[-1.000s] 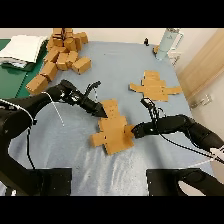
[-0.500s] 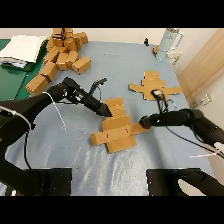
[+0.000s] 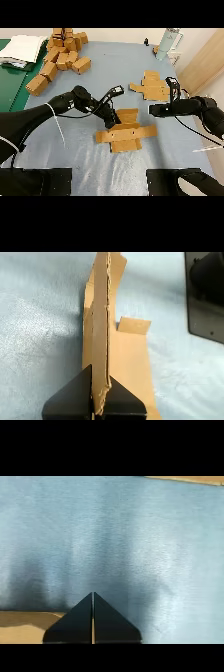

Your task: Fold the box.

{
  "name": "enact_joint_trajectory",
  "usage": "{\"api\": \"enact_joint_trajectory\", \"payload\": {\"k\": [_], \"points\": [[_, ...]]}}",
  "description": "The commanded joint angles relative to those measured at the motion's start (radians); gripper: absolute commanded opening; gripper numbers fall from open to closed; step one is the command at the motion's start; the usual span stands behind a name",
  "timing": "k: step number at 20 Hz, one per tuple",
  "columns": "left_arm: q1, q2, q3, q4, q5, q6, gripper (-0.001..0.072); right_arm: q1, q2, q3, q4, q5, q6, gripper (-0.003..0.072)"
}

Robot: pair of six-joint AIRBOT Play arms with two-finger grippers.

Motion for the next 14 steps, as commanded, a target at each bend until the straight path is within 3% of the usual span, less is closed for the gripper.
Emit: {"api": "enact_joint_trajectory", "payload": {"k": [1,7,14], "points": [[-0.027,0.015,-0.061,-0.086,0.081,0.170,0.0007,0.003,-0.015,0.005,0.037,0.013,0.009,0.0015],[-0.027,0.043,-0.122,-0.143,0.114,0.285,0.0008,0.003,-0.048,0.005,0.039,0.024,0.009,0.0006],[-0.044,0.043,-0.134,-0.040,0.098,0.220,0.0010,0.004,-0.077,0.006,0.046,0.039,0.008,0.0006]]}}
